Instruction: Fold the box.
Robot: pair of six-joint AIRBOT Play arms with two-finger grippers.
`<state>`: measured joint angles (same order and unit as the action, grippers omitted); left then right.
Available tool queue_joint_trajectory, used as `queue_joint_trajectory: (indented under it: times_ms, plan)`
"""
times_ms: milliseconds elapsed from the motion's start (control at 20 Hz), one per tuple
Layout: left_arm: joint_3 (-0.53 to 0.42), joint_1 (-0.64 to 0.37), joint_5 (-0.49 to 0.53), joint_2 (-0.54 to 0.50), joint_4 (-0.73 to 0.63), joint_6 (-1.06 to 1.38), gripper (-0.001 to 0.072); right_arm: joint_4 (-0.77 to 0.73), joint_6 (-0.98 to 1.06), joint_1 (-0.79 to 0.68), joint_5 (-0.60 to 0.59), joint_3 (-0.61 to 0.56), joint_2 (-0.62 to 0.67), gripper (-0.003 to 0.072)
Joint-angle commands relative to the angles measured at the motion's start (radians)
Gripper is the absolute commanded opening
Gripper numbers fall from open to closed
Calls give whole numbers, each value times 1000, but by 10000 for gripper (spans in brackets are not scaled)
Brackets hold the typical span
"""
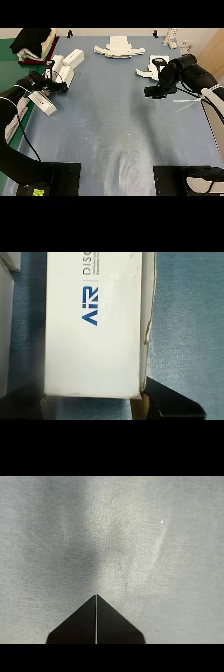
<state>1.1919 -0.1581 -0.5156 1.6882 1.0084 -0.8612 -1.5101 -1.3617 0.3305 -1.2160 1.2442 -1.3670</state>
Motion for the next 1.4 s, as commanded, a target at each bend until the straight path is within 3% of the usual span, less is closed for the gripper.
queue_joint_trajectory:
  times_ms: [0,500,1150,1200,1250,1350]
  plan:
    - [1,16,10,13,-2,0,599,0,0,0,1,1,-1,8]
    - [101,34,29,79,-2,-23,599,0,0,0,1,1,-1,8]
    - [101,34,71,81,-2,-19,599,0,0,0,1,1,-1,8]
    - [101,33,70,81,-2,-19,627,0,0,0,1,1,-1,8]
    - [101,33,70,80,-2,-21,720,0,0,0,1,1,-1,8]
    - [105,32,57,80,-2,-22,720,0,0,0,1,1,-1,8]
